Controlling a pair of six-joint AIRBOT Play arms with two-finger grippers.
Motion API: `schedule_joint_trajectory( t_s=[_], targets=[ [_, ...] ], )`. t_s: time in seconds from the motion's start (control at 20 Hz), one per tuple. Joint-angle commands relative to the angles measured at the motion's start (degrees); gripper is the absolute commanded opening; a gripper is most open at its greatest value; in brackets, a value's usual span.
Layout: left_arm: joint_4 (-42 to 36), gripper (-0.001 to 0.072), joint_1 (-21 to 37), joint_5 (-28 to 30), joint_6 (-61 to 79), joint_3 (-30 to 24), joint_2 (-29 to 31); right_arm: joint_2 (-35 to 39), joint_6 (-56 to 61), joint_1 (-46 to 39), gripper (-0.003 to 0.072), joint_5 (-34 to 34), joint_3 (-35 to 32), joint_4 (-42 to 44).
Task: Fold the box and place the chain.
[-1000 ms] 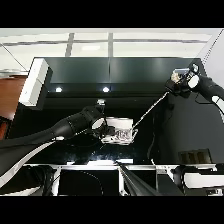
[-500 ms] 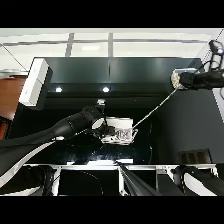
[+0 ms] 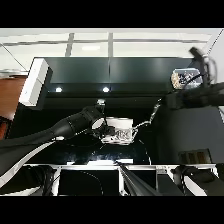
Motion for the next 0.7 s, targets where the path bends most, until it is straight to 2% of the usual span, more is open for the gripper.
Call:
schedule_joint_trajectory(
  t_s=[0.0,0.2,0.55,0.65],
  targets=[
    [0.0,0.0031,0.0,-0.02,0.02,-0.04,0.0,0.28,-0.79,9.55,0.0027,-3.52,-3.74,7.87],
    [0.02,0.0032,0.0,-0.87,0.02,-0.04,0.0,-0.02,-0.11,15.69,0.0027,-7.21,-6.64,8.11],
    [0.04,0.0032,0.0,-1.25,0.02,-0.04,0.0,-0.07,-0.13,15.96,0.0028,-7.45,-7.02,7.87],
    [0.04,0.0032,0.0,-1.27,0.0,-0.04,0.0,-0.07,0.63,15.52,0.0028,-7.87,-6.99,4.44]
  ],
)
